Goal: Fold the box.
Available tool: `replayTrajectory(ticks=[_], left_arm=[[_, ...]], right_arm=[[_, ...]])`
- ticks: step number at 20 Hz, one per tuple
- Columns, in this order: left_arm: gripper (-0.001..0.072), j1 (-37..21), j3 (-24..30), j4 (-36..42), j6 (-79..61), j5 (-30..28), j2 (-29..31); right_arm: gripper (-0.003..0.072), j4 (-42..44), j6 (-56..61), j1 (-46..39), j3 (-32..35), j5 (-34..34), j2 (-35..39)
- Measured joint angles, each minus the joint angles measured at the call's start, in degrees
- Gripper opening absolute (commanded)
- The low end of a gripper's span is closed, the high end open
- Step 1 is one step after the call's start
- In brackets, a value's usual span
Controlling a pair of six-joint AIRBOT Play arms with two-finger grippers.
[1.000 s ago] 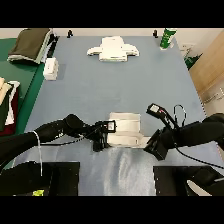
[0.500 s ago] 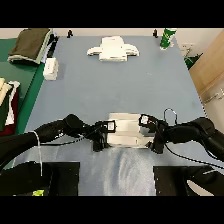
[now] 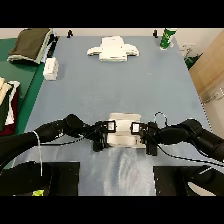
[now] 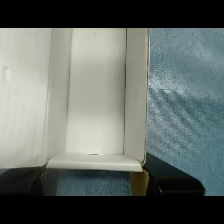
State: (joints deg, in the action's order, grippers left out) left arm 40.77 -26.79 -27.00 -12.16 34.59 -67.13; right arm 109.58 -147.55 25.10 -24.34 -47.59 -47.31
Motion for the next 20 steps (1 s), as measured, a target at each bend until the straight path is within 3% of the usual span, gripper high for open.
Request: replayTrajectory(ticks=[4, 5, 6, 7, 12, 13, 14, 16, 17, 20], left_arm=[[0.0491, 0.0, 0.0, -0.1, 0.0, 0.0, 0.0], [0.0491, 0.0, 0.0, -0.1, 0.0, 0.0, 0.0], [0.0491, 0.0, 0.0, -0.1, 0.0, 0.0, 0.0], [0.0491, 0.0, 0.0, -0.1, 0.0, 0.0, 0.0], [0.0492, 0.0, 0.0, -0.1, 0.0, 0.0, 0.0], [0.0491, 0.0, 0.0, 0.0, 0.0, 0.0, 0.0], [0.0491, 0.0, 0.0, 0.0, 0.0, 0.0, 0.0], [0.0491, 0.0, 0.0, 0.0, 0.0, 0.0, 0.0], [0.0491, 0.0, 0.0, 0.0, 0.0, 0.0, 0.0], [0.0492, 0.0, 0.0, 0.1, 0.1, 0.0, 0.0]], right_arm=[[0.0093, 0.6, -0.5, 2.7, 0.0, 3.9, -1.2], [0.0191, 0.8, -0.5, 3.2, 0.0, 4.9, -1.7], [0.0512, 1.0, -0.5, 3.6, 0.0, 5.7, -2.3], [0.0688, 1.4, -0.5, 3.9, 0.0, 6.4, -2.7], [0.0694, 1.9, 0.0, 4.5, 0.0, 7.5, -3.5], [0.0649, 1.9, 0.3, 4.5, 0.0, 7.7, -3.5], [0.0536, 2.0, 0.7, 4.5, 0.0, 7.7, -3.6], [0.0068, 2.1, 2.3, 4.6, 0.0, 7.7, -3.3], [0.0005, 0.9, 4.0, 4.6, -0.2, 5.7, -2.7], [0.0005, -7.0, 15.1, 4.7, -1.8, -1.9, 0.0]])
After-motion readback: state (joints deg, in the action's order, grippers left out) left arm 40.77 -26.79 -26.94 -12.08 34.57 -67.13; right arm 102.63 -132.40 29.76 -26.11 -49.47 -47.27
